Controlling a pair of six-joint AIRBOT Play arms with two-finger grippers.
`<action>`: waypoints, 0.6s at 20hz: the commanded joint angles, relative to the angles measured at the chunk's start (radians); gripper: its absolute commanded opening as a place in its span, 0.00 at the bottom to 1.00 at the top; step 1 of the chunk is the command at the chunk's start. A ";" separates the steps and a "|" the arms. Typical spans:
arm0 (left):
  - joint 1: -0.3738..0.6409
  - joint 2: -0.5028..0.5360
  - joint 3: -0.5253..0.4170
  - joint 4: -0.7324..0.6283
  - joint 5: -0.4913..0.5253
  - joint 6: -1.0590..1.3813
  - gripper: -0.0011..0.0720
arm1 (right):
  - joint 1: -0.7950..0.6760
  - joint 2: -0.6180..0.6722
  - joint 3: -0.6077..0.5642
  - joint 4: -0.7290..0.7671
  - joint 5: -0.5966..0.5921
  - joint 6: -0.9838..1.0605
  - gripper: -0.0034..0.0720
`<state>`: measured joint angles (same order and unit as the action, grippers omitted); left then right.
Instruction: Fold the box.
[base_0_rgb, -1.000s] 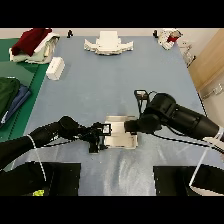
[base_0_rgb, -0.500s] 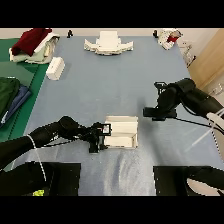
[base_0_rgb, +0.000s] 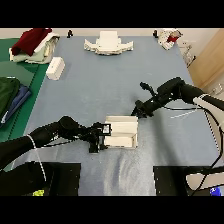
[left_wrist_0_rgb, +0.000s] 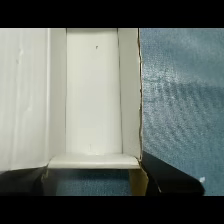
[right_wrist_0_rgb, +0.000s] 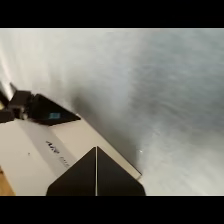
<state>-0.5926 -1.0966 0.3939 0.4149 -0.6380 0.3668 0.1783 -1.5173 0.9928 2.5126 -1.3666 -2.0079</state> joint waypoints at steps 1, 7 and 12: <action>0.000 0.000 0.001 0.000 0.000 0.000 0.65 | 0.042 -0.039 0.019 0.097 -0.101 -0.193 0.05; 0.000 0.000 0.001 0.000 0.000 0.000 0.65 | 0.093 0.027 0.015 0.062 -0.137 -0.280 0.05; 0.000 0.000 0.001 0.000 0.001 0.000 0.65 | 0.182 0.240 -0.159 0.014 0.125 -0.355 0.05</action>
